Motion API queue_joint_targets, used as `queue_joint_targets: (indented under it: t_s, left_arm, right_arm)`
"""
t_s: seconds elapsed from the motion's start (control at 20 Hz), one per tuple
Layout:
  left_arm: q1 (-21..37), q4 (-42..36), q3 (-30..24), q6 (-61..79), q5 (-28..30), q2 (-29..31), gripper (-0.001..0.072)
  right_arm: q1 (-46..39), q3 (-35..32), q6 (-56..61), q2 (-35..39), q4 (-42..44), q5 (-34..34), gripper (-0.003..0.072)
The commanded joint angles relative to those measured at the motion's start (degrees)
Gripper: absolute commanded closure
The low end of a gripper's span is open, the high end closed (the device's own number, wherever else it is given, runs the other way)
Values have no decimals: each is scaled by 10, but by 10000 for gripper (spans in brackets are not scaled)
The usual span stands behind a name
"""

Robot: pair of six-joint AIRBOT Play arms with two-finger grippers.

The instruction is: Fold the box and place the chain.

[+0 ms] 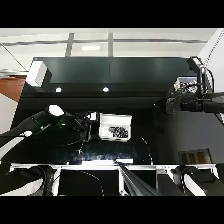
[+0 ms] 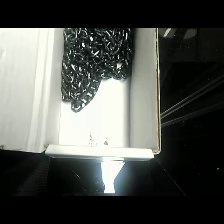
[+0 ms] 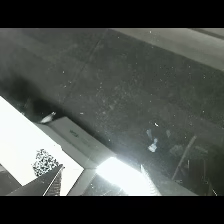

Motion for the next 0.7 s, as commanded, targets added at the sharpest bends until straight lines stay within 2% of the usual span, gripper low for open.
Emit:
queue_joint_targets:
  t_s: [0.0,0.25,0.4,0.45,0.5,0.55,0.65]
  left_arm:
    - [0,0,0,0,-2,0,14]
    - [-13,7,0,-17,23,0,13]
    - [-16,8,0,-23,30,0,19]
    - [-16,8,0,-23,30,0,66]
    - [-16,8,0,-23,30,0,207]
    - [-16,9,0,-23,30,0,264]
    - [-16,9,0,-23,30,0,264]
  right_arm:
    - [1,0,0,0,0,0,124]
    - [18,0,1,-1,-5,-3,125]
    - [30,-10,9,-1,-4,-27,125]
    - [39,-21,9,-2,-3,-39,125]
    - [51,-29,9,-5,-3,-45,125]
    - [66,-35,22,-14,-3,-55,124]
    - [100,-35,63,-40,1,-96,121]
